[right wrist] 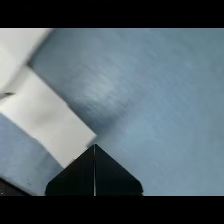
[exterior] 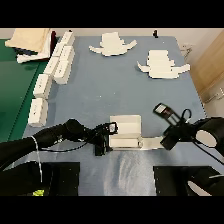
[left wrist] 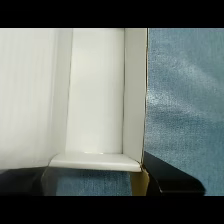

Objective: Fold the box.

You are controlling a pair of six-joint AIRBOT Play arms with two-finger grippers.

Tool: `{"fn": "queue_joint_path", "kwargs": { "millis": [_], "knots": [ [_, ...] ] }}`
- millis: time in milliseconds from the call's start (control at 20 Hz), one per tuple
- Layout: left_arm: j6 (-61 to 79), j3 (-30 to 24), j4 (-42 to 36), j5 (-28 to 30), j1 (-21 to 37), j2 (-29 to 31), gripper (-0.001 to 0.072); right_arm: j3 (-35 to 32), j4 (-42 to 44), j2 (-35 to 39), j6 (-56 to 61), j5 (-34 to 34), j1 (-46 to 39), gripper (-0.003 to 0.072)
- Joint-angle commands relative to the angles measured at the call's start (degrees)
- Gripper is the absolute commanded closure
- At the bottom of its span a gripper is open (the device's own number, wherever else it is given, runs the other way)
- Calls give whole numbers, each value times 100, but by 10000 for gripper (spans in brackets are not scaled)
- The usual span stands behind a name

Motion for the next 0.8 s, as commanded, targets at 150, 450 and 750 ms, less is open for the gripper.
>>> {"fn": "queue_joint_path", "kwargs": {
  "millis": [150, 450, 750],
  "knots": [
    [17, -2, 9, 2, 0, 0, 249, -280, -37, -452, 2216, -2, -1478, 683],
    [17, -2, 9, 2, 0, 0, 249, -361, 1884, -1687, 1217, -208, -1622, 684],
    [17, -2, 9, 2, 0, 0, 249, -358, 3056, -990, 890, -13, -1622, 684]
  ]
}}
